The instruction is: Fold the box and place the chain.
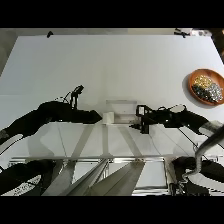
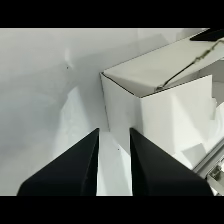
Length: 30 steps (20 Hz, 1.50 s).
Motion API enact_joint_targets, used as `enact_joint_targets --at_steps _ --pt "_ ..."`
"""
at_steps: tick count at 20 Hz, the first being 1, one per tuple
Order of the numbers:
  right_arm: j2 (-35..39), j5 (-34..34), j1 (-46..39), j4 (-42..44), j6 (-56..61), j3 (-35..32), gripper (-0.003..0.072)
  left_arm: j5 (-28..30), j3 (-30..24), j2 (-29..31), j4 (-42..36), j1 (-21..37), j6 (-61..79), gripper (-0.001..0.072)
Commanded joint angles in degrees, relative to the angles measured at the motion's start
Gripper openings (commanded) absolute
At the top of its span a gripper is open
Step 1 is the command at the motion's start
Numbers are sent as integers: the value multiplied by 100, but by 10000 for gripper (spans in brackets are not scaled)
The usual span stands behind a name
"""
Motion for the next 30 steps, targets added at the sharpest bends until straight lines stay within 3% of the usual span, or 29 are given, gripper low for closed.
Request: enact_joint_targets --at_steps 1,9,11,16,20,30 --pt "2 2 0 2 2 0 342 -4 11 103 -70 -39 33 225" --pt "2 2 0 2 2 0 342 59 101 151 -83 -76 28 239" --pt "2 0 0 2 2 0 342 33 101 133 -79 -127 28 403" --pt "2 0 2 2 2 0 342 -7 160 -57 -76 -313 0 410" --pt "2 2 0 2 2 0 342 -4 662 -199 4 -590 -81 443" --pt "2 0 0 2 2 0 342 256 1331 -627 1867 -1003 -2039 443"
